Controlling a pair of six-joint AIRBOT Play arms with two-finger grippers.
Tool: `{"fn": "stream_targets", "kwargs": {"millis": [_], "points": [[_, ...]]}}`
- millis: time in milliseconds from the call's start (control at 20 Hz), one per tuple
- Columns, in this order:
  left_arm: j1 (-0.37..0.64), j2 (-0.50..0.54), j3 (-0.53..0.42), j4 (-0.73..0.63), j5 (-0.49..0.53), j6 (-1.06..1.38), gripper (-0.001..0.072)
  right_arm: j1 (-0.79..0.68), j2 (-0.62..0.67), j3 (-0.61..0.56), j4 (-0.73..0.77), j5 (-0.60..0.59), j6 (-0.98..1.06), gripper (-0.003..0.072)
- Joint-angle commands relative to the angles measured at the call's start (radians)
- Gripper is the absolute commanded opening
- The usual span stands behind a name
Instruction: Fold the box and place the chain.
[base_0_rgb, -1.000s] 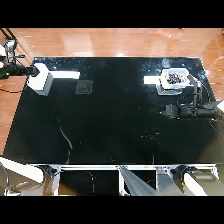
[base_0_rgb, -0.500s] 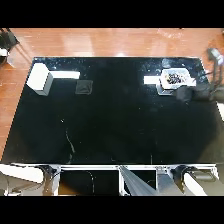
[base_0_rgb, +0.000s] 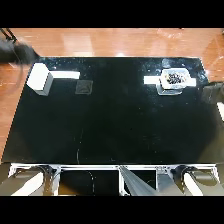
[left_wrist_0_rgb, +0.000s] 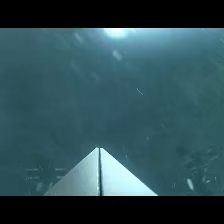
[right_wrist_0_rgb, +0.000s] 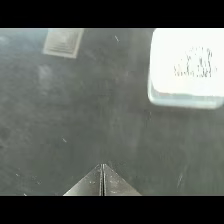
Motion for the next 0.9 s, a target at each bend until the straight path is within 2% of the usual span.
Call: {"fn": "stream_targets", "kwargs": {"millis": [0,100,150,250,850], "points": [[-0.12,0.33,-0.504,0.079,0.229,-0.13,0.0018,0.0,0.065,-0.199,-0.055,-0.09,0.129,0.0022],[-0.126,0.425,-0.654,0.082,0.231,-0.145,0.0018,0.0,0.065,-0.311,-0.037,-0.154,0.131,0.0023],[-0.122,0.451,-0.687,0.1,0.229,-0.145,0.0018,0.0,0.065,-0.341,-0.038,-0.183,0.13,0.0023],[-0.113,0.468,-0.693,0.136,0.22,-0.145,0.0019,0.0,0.066,-0.346,-0.042,-0.201,0.129,0.0023],[-0.103,0.469,-0.684,0.155,0.229,-0.144,0.0022,0.0,0.065,-0.346,-0.042,-0.199,0.13,0.0022]]}}
